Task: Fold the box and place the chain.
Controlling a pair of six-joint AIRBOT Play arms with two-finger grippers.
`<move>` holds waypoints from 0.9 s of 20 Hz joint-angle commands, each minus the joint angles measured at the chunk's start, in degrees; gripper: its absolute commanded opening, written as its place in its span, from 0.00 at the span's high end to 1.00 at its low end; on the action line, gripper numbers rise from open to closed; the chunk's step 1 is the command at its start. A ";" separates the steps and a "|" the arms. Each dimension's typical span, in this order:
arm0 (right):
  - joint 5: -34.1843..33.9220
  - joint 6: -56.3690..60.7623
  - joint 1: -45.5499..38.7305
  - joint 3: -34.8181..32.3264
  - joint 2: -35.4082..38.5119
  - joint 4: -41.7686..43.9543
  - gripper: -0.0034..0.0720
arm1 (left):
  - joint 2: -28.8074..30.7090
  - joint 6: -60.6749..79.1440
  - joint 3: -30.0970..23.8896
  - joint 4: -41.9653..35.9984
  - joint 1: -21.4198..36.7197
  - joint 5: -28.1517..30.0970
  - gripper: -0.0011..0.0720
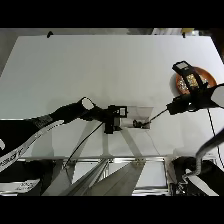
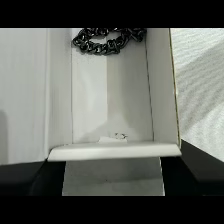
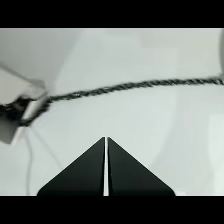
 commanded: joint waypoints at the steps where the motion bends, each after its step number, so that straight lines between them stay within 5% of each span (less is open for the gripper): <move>1: 0.68 3.78 -2.84 0.66 -6.58 -3.19 0.69 | -0.02 0.02 0.02 0.02 0.02 0.00 0.45; 3: 0.22 4.31 -2.84 0.63 -10.64 -2.40 0.50 | -0.02 0.00 0.02 0.02 0.02 0.00 0.45; 11: -12.22 4.55 -2.84 -4.04 -21.18 4.52 0.51 | -0.02 0.00 0.02 0.00 0.02 0.00 0.45; 18: -14.95 7.50 -2.86 -5.01 -25.44 4.04 0.51 | -0.02 0.00 0.02 0.02 0.02 -0.02 0.45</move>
